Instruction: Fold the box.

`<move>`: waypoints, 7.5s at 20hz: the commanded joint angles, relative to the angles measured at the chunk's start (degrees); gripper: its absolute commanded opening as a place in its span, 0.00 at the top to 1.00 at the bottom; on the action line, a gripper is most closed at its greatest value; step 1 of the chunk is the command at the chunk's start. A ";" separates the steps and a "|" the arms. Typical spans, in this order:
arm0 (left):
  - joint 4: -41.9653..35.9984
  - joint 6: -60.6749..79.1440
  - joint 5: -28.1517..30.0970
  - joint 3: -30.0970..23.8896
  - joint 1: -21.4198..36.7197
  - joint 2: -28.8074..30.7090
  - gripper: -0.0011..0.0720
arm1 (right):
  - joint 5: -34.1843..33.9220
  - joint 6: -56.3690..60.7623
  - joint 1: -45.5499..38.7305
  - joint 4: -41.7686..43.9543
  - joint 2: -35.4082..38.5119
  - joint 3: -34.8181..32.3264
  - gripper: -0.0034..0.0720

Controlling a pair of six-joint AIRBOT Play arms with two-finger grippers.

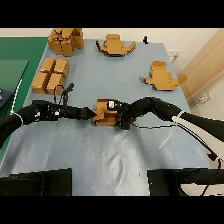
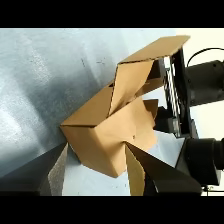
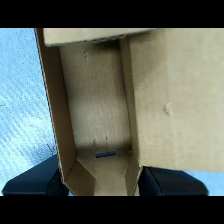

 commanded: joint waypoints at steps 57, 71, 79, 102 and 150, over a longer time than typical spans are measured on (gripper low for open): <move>76.78 -93.31 -6.82 33.66 -33.40 -13.84 0.57 | -1.14 0.02 0.04 1.09 -1.33 0.00 0.74; 77.20 -91.27 -7.74 34.49 -33.38 -12.63 0.97 | -1.60 0.02 0.02 1.07 -1.33 0.00 0.74; 76.89 -90.64 -7.63 34.49 -33.38 -11.08 0.96 | -2.62 0.02 0.04 1.07 -1.33 0.00 0.74; 70.03 -78.99 -4.22 34.42 -33.03 -11.02 0.23 | -4.52 0.02 0.02 0.46 -1.22 0.00 0.74; 24.37 44.30 -0.90 12.72 -9.14 -6.75 0.02 | -5.60 0.48 0.04 -0.44 -1.22 0.00 0.74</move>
